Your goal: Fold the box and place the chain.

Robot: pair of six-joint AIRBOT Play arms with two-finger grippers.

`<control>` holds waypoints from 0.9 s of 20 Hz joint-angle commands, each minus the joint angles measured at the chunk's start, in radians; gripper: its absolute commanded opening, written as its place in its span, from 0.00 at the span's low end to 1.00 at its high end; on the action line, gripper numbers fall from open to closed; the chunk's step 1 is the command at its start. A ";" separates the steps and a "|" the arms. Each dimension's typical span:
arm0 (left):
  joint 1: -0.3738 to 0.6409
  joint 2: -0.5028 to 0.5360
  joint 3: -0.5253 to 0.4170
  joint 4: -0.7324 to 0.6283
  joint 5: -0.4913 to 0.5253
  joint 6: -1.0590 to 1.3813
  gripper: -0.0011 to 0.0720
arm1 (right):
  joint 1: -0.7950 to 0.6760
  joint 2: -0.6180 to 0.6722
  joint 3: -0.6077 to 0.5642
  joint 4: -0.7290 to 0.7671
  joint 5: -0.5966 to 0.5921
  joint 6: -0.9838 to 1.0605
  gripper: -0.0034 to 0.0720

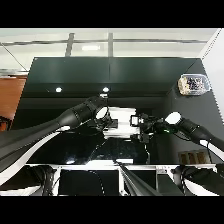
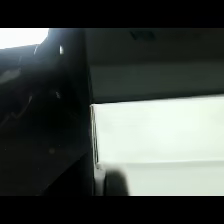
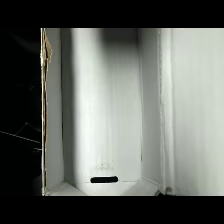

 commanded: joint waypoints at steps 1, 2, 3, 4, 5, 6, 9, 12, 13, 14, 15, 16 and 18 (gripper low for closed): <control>0.000 -0.001 0.002 0.004 0.016 -0.006 0.05 | 0.001 0.000 0.000 -0.002 0.003 -0.004 0.30; 0.000 0.000 0.002 0.007 0.016 -0.005 0.05 | 0.001 0.000 0.000 -0.002 0.003 -0.003 0.31; 0.000 0.000 0.002 0.011 0.014 -0.003 0.05 | 0.001 0.000 0.000 -0.001 -0.002 0.006 0.45; 0.000 0.000 0.002 0.011 0.011 0.001 0.05 | 0.001 0.000 0.000 -0.002 -0.019 0.037 0.63; 0.000 0.000 0.002 0.016 0.006 0.001 0.05 | -0.001 0.003 0.000 -0.003 -0.027 0.054 0.74; 0.000 0.000 0.002 0.024 0.002 0.001 0.05 | -0.006 0.012 0.001 -0.010 -0.025 0.066 0.76; 0.000 0.000 0.002 0.026 0.005 0.001 0.05 | -0.008 0.073 0.001 -0.070 -0.014 0.137 0.76; 0.000 0.000 0.002 0.026 0.007 0.001 0.05 | -0.008 0.122 0.001 -0.175 -0.009 0.193 0.76; 0.000 0.000 0.002 0.025 0.006 0.001 0.05 | -0.008 0.130 0.001 -0.196 -0.009 0.204 0.76; 0.000 0.000 0.002 0.026 0.006 0.001 0.05 | -0.008 0.134 0.001 -0.201 0.000 0.206 0.76; 0.000 0.000 0.002 0.026 0.006 0.001 0.05 | -0.008 0.134 0.001 -0.205 0.014 0.209 0.76; 0.000 0.000 0.002 0.025 0.006 0.001 0.05 | -0.008 0.134 0.001 -0.204 0.030 0.229 0.92; 0.000 0.000 0.002 0.026 0.006 0.001 0.05 | -0.007 0.134 0.001 -0.205 0.040 0.255 1.00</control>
